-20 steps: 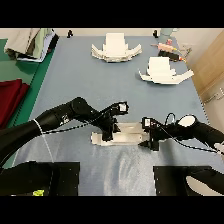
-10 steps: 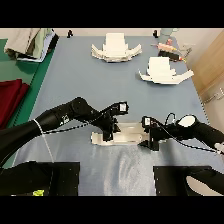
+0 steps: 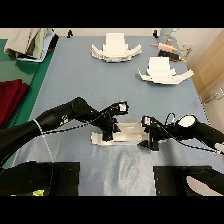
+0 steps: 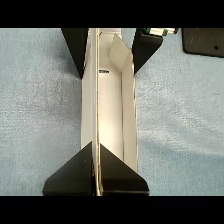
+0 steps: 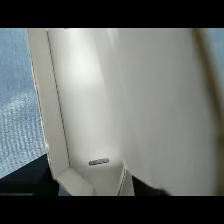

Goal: Fold the box.

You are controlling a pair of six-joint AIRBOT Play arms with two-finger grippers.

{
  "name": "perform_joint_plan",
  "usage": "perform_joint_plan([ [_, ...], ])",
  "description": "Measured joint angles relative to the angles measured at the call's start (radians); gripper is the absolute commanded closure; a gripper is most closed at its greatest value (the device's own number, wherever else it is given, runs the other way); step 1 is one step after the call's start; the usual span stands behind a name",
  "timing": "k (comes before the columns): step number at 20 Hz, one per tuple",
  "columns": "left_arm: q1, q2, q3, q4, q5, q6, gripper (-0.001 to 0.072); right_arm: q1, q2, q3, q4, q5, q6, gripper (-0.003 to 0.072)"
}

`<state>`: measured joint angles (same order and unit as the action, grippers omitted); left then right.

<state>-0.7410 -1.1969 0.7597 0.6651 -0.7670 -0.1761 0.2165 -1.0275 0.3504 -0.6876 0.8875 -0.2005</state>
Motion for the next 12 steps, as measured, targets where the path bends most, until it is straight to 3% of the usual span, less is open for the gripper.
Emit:
perform_joint_plan([
  [12, 0.0, 0.0, 0.0, 0.0, 0.006, 0.0, 0.0695, 0.0, -0.001, -0.002, 0.04, -0.005, -0.135, 0.015],
])
